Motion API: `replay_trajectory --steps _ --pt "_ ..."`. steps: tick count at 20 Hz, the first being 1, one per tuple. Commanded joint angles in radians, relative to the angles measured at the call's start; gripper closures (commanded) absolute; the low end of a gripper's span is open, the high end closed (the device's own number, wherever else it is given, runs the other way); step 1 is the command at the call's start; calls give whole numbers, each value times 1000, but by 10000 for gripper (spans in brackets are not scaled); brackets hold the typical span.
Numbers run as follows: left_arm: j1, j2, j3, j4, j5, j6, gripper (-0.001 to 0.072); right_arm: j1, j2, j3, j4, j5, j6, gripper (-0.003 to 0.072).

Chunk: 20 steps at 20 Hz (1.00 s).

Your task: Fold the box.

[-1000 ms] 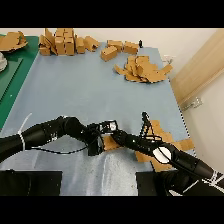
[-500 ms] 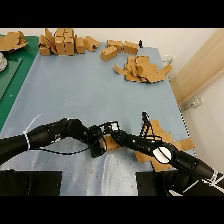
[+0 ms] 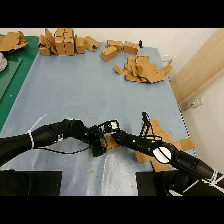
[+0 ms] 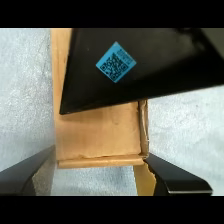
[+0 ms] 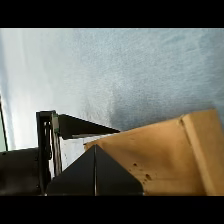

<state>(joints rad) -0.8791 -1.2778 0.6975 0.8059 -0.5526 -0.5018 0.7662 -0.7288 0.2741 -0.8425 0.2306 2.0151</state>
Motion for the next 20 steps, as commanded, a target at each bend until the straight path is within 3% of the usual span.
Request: replay_trajectory --steps 1,9,11,20 --pt "0 -12 2 0 9 -16 11 1 1 1 1 -1 0 687" --pt "0 -12 2 -44 56 -15 14 1 1 1 1 -2 0 687" --pt "0 -12 2 -44 55 -14 227 1 1 1 1 -2 0 687" --pt "2 -8 2 -20 46 -12 240 0 51 1 0 -25 0 687"
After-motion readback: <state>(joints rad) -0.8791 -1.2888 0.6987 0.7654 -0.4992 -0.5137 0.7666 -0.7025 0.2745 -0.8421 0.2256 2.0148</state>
